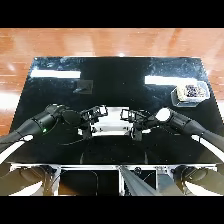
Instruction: Fold the box and place the chain.
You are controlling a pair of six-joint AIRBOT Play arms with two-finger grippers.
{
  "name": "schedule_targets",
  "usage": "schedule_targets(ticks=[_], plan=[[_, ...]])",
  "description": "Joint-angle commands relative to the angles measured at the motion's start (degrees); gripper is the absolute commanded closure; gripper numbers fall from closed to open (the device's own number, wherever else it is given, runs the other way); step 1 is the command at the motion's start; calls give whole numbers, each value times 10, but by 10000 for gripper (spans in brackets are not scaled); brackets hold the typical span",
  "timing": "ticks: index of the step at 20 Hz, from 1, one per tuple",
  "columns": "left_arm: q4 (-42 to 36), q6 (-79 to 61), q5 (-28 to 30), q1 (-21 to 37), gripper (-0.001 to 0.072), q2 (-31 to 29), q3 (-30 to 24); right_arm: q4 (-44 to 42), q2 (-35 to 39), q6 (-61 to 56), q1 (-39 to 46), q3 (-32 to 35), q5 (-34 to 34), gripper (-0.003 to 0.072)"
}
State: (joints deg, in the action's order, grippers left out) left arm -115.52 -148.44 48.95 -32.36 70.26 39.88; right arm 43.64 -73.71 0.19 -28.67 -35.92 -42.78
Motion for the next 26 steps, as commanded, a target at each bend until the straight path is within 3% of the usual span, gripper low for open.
schedule_targets(ticks=[1, 6, 11, 23, 24, 25, 26], plan=[[-3, -9, -2, -6, 373, 2, 0, 0, 0, 0, 0, 0, 0, 143], [-5, -16, -23, -33, 476, 1, 0, 0, 0, 0, 0, 0, 0, 143], [-5, -16, -77, -70, 476, 2, 0, 0, 0, 0, 0, 0, 0, 143], [-10, -11, -104, -76, 447, 2, 0, 0, 0, 0, 0, 0, 0, 143], [-10, -11, -106, -76, 359, 2, 0, 0, 0, 0, 0, 0, 0, 143], [-10, -11, -106, -76, 204, 2, 0, 0, 0, 0, 0, 0, 0, 143], [-11, -11, -106, -76, 182, 2, 0, 0, 0, 0, 0, 0, 0, 143]])
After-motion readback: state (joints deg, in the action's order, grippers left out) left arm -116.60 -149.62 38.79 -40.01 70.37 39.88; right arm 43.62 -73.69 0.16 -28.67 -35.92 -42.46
